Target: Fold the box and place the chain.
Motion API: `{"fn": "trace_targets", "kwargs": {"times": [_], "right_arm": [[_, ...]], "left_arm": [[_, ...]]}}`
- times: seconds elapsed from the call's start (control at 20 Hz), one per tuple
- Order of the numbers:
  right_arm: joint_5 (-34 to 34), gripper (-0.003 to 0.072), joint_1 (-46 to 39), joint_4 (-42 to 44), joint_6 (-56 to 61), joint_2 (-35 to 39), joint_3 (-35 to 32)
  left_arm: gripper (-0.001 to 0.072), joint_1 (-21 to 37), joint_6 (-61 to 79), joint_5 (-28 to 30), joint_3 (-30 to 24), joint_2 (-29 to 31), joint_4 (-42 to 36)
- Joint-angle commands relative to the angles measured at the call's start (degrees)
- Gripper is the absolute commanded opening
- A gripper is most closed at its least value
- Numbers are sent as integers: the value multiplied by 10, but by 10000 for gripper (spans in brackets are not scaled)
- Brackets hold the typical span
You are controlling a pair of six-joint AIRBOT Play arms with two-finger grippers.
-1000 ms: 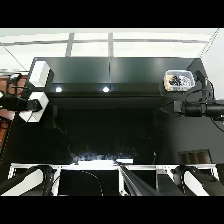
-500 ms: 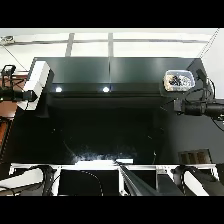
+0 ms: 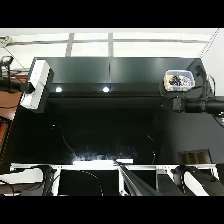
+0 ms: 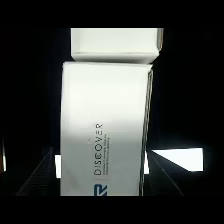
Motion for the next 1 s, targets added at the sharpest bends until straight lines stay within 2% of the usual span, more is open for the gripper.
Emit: {"fn": "trace_targets", "kwargs": {"times": [0.0,0.1,0.15,0.2,0.3,0.35,0.45,0.6,0.75,0.85,0.95], "right_arm": [[-3,10,3,-52,24,1,75],[5,10,3,-65,34,1,135],[15,10,3,-66,38,1,160],[30,8,4,-65,43,4,179],[31,3,26,-89,31,33,183],[3,2,51,-133,42,57,174],[-99,2,108,-256,116,100,130],[-241,2,148,-412,236,116,26],[-374,2,146,-426,268,115,-70],[-405,2,146,-426,269,114,-89],[-399,2,146,-423,269,114,-89]], "left_arm": [[712,-7,0,-122,59,51,7],[685,-20,0,-177,77,90,-31],[418,-30,-5,-195,82,109,-50],[29,-42,-25,-214,81,130,-66],[22,-76,-44,-234,67,172,-107],[22,-98,-51,-227,50,198,-120],[22,-157,-49,-172,-17,265,-158],[23,-262,-42,-47,-160,365,-179],[25,-321,-49,45,-291,426,-184],[25,-331,-49,56,-323,429,-184],[25,-330,-49,56,-327,427,-183]]}}
